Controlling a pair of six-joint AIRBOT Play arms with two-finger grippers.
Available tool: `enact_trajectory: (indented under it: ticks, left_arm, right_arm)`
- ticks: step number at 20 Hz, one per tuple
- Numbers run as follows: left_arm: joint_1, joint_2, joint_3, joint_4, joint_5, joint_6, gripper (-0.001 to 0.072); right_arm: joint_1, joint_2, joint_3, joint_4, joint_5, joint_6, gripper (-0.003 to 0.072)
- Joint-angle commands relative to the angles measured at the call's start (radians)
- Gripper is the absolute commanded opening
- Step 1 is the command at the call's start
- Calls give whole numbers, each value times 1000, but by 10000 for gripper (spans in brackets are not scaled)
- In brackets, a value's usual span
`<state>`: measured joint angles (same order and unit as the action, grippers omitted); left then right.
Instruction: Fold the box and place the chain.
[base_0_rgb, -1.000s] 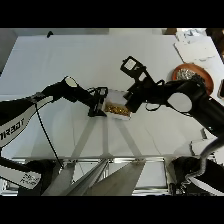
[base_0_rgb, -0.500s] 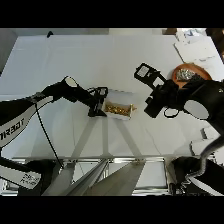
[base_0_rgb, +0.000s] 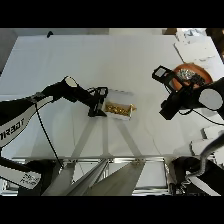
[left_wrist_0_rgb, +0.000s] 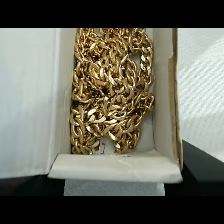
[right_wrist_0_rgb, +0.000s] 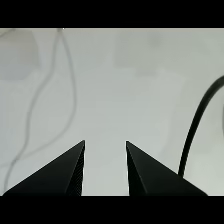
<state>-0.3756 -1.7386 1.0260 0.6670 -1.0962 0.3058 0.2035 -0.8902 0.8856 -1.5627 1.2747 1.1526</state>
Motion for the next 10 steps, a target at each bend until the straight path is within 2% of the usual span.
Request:
enact_trajectory:
  ticks: [1,3,6,10]
  left_arm:
    - [0,1,1,0,0,0,92]
    - [0,1,1,0,0,0,92]
    - [0,1,1,0,0,0,92]
    - [0,1,1,0,0,0,92]
  right_arm:
    - [-65,6,-100,89,-7,-151,284]
    - [-69,1,-156,130,-84,-212,292]
    - [-69,-44,-172,269,-226,-350,292]
    - [-69,-201,-172,362,-401,-554,292]
